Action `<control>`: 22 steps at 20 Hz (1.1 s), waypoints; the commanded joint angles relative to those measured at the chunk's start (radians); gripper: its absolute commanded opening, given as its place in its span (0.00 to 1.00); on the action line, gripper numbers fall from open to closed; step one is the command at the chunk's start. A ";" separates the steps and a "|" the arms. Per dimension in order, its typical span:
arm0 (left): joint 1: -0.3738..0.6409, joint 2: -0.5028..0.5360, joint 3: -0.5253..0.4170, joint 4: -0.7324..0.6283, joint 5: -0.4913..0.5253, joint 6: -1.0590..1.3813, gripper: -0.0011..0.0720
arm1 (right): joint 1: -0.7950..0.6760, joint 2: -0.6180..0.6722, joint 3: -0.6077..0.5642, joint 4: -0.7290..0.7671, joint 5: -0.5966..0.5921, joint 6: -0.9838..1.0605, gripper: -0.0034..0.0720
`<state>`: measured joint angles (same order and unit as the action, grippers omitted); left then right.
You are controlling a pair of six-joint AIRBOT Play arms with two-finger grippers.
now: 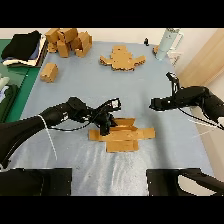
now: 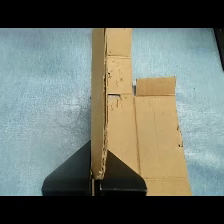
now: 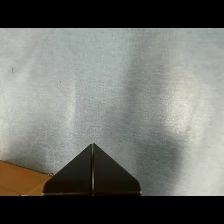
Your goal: Fold the box.
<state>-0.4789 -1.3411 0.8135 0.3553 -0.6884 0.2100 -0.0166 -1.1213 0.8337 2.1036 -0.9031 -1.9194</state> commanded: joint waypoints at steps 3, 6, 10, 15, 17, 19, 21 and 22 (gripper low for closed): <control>0.000 -0.023 0.000 -0.002 -0.003 -0.001 0.03 | 0.000 0.001 0.000 -0.002 -0.004 0.001 0.05; 0.000 -0.022 0.000 -0.003 -0.002 -0.001 0.03 | 0.000 0.002 0.000 -0.002 -0.007 0.000 0.05; 0.000 -0.023 0.000 -0.003 -0.002 -0.001 0.03 | 0.000 0.049 0.000 -0.023 -0.129 0.002 0.05; 0.000 -0.023 0.000 -0.003 -0.001 -0.001 0.03 | 0.188 0.268 -0.124 -0.108 -0.286 0.149 0.05; 0.000 -0.023 0.000 -0.003 -0.002 -0.001 0.03 | 0.327 0.389 -0.214 -0.119 -0.278 0.209 0.05; 0.000 -0.023 0.000 -0.003 -0.001 -0.001 0.03 | 0.476 0.509 -0.299 -0.140 -0.241 0.234 0.05; 0.000 -0.023 0.000 -0.003 -0.001 -0.001 0.03 | 0.613 0.608 -0.370 -0.184 -0.177 0.233 0.28; 0.000 -0.023 0.000 -0.003 -0.001 -0.001 0.03 | 0.670 0.634 -0.400 -0.240 -0.141 0.233 0.56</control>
